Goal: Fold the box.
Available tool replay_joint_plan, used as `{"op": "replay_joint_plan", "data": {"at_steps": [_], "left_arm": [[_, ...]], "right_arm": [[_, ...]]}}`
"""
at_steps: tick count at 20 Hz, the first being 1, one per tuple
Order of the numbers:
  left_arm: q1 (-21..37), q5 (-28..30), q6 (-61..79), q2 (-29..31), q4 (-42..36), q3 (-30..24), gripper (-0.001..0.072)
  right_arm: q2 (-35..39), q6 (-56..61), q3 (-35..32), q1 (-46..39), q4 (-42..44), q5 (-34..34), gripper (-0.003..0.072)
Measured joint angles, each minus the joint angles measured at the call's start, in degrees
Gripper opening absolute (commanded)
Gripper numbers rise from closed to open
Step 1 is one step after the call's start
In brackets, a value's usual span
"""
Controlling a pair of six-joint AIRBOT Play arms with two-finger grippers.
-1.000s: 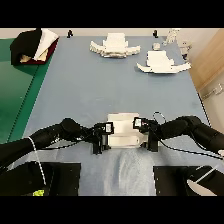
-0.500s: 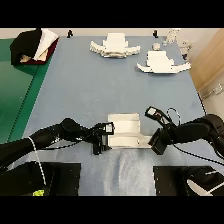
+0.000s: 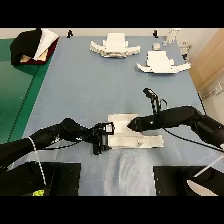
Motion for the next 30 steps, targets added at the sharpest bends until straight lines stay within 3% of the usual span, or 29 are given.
{"op": "replay_joint_plan", "data": {"at_steps": [8, 18, 23, 30], "left_arm": [[0.0, 0.02, -0.07, 0.0, -0.02, 0.02, 0.0481], [0.0, 0.02, -0.02, 0.0, 0.04, 0.02, 0.0481], [0.0, 0.0, 0.02, 0.0, 0.07, 0.02, 0.0481], [0.0, 0.02, 0.0, 0.0, 0.04, 0.02, 0.0481]], "right_arm": [[-11.15, 1.25, 1.66, -0.02, 1.31, 3.02, 0.0], [-13.51, 1.27, 2.49, -0.07, 1.2, 3.48, 0.0], [-10.43, 1.31, 3.85, -0.04, 0.33, 2.73, 0.0], [1.7, 1.29, 4.31, -0.04, -8.87, -1.92, 0.0]]}}
